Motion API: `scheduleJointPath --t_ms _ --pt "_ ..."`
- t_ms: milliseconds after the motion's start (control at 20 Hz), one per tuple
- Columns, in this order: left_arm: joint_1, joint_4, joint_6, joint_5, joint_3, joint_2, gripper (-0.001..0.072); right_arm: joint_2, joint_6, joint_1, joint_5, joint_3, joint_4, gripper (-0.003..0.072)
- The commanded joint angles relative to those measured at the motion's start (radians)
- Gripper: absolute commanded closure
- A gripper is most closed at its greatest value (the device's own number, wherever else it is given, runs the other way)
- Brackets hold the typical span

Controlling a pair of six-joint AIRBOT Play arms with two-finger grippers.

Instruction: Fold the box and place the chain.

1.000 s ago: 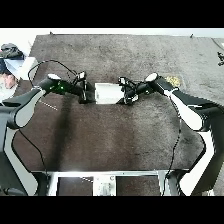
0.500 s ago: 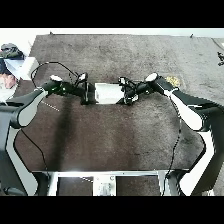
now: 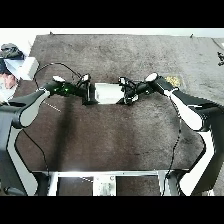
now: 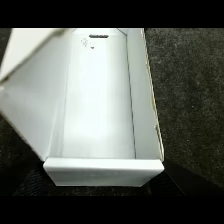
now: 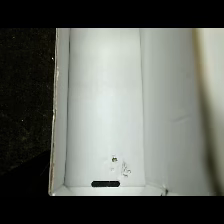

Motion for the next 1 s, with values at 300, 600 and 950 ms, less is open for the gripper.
scheduleJointPath --t_ms 300,600,950 --pt "-0.020 -0.009 0.032 0.018 0.001 -0.001 0.0042 0.000 0.000 0.001 0.000 0.000 0.000 0.0149" --pt "-0.039 0.039 0.032 0.069 0.001 -0.002 0.0042 0.000 0.000 0.001 0.000 0.000 0.000 0.0149" --pt "-0.034 0.024 0.032 0.054 0.001 -0.002 0.0042 0.000 0.000 0.001 0.000 0.000 0.000 0.0149"
